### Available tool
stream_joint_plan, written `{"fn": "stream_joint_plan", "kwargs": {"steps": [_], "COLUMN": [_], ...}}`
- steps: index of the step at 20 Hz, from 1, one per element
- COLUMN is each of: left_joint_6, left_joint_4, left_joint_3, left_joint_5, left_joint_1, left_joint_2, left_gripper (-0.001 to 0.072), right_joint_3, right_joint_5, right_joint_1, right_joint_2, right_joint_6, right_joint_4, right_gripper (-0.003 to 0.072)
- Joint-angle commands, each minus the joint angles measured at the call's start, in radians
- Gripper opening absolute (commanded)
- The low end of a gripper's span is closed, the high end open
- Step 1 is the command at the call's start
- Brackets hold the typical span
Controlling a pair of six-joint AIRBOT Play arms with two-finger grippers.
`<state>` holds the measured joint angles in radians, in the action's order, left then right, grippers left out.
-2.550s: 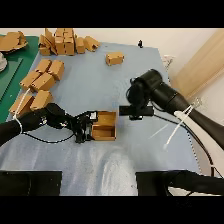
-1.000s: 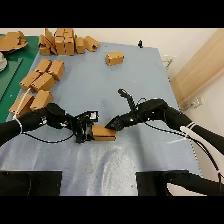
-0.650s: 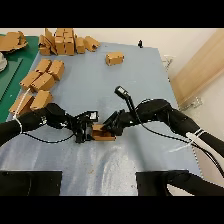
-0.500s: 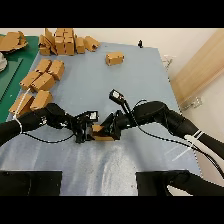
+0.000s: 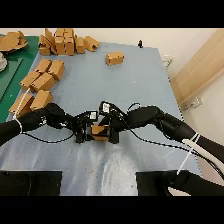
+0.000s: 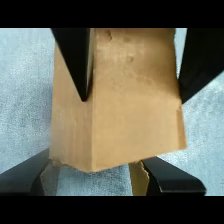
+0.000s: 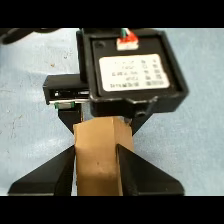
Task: Fold the box.
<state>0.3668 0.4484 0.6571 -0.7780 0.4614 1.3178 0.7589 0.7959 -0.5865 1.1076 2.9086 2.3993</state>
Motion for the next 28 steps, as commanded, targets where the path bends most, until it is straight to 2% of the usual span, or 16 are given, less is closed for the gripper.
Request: {"fn": "stream_joint_plan", "kwargs": {"steps": [1, 2, 4, 10, 12, 13, 14, 15, 16, 19, 22, 25, 28], "left_joint_6": [0.002, 0.002, 0.002, 0.002, 0.002, 0.002, 0.002, 0.002, 0.002, 0.002, 0.002, 0.002, 0.002], "left_joint_4": [0.000, 0.000, 0.000, 0.000, 0.000, 0.000, 0.000, 0.000, 0.000, 0.000, 0.000, 0.000, 0.000], "left_joint_3": [0.000, 0.000, 0.000, 0.000, 0.000, 0.000, 0.000, 0.000, 0.000, 0.000, 0.000, 0.000, 0.000], "left_joint_5": [0.000, 0.000, 0.000, 0.000, 0.000, 0.000, 0.000, 0.000, 0.000, 0.001, 0.000, 0.001, 0.000], "left_joint_1": [0.000, 0.000, 0.000, 0.000, 0.000, 0.000, 0.000, 0.000, 0.000, 0.000, 0.000, 0.000, 0.000], "left_joint_2": [0.000, 0.000, 0.000, 0.000, 0.000, 0.000, 0.000, 0.000, 0.000, 0.000, 0.000, 0.000, 0.000], "left_gripper": [0.0401, 0.0401, 0.0401, 0.0401, 0.0401, 0.0401, 0.0401, 0.0401, 0.0401, 0.0401, 0.0401, 0.0401, 0.0401], "right_joint_3": [0.000, 0.000, 0.000, 0.001, 0.001, 0.001, 0.001, 0.002, 0.003, 0.021, 0.021, 0.021, 0.020], "right_joint_5": [0.039, 0.071, 0.103, 0.061, 0.008, -0.013, -0.043, -0.084, -0.114, -0.078, -0.079, -0.011, 0.079], "right_joint_1": [-0.008, -0.008, -0.008, 0.043, 0.090, 0.116, 0.145, 0.168, 0.185, 0.194, 0.185, 0.112, 0.030], "right_joint_2": [-0.005, -0.013, -0.041, -0.201, -0.234, -0.238, -0.236, -0.226, -0.206, -0.087, 0.029, 0.058, 0.058], "right_joint_6": [0.016, 0.015, -0.067, -0.283, -0.412, -0.439, -0.462, -0.491, -0.511, -0.510, -0.391, -0.230, -0.170], "right_joint_4": [-0.031, -0.032, -0.059, -0.110, -0.147, -0.153, -0.152, -0.151, -0.151, -0.133, 0.046, 0.052, 0.023], "right_gripper": [0.0403, 0.0480, 0.0480, 0.0480, 0.0476, 0.0398, 0.0196, 0.0075, 0.0002, 0.0002, 0.0003, 0.0003, 0.0003]}}
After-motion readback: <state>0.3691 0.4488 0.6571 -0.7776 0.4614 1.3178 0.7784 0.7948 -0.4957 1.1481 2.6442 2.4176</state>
